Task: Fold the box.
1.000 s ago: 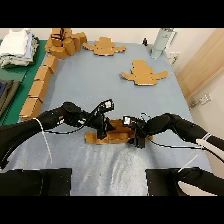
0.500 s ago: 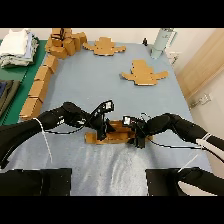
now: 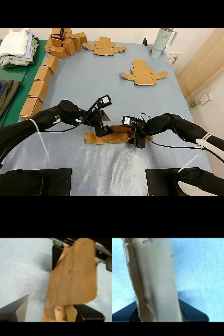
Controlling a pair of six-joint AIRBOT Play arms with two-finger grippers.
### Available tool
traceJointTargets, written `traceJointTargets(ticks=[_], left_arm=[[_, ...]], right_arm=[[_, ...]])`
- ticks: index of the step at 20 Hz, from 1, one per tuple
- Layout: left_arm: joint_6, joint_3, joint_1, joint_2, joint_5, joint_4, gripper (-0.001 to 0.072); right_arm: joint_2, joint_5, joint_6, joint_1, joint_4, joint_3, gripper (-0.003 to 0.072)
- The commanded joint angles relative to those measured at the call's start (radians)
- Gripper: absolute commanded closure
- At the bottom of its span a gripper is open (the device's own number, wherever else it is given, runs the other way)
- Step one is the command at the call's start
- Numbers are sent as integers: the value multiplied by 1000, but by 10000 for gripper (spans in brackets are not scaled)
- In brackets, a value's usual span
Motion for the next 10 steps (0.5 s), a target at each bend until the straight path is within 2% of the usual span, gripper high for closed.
traceJointTargets(ticks=[1, 3, 4, 5, 6, 8, 10], left_arm=[[-461, 1, 40, 84, -95, 298, 30], [-688, 1, 49, 132, -233, 462, 36], [-803, 1, 49, 149, -311, 520, 221], [-891, 1, 49, 159, -388, 533, 571], [-932, 1, 45, 160, -444, 512, 697], [-992, 0, 16, 153, -463, 373, 697], [-953, 1, -37, 131, -366, 187, 697]], right_arm=[[-1, 0, 0, 0, 0, -1, 185], [-1, 0, 0, 0, 0, -1, 185], [-1, 0, 0, 0, 0, -1, 186], [-1, 0, 0, 0, 0, -1, 185], [-1, 0, 0, 0, 0, -1, 185], [-1, 0, 0, 0, 0, -1, 185], [-1, 0, 0, 0, 0, -1, 185]])
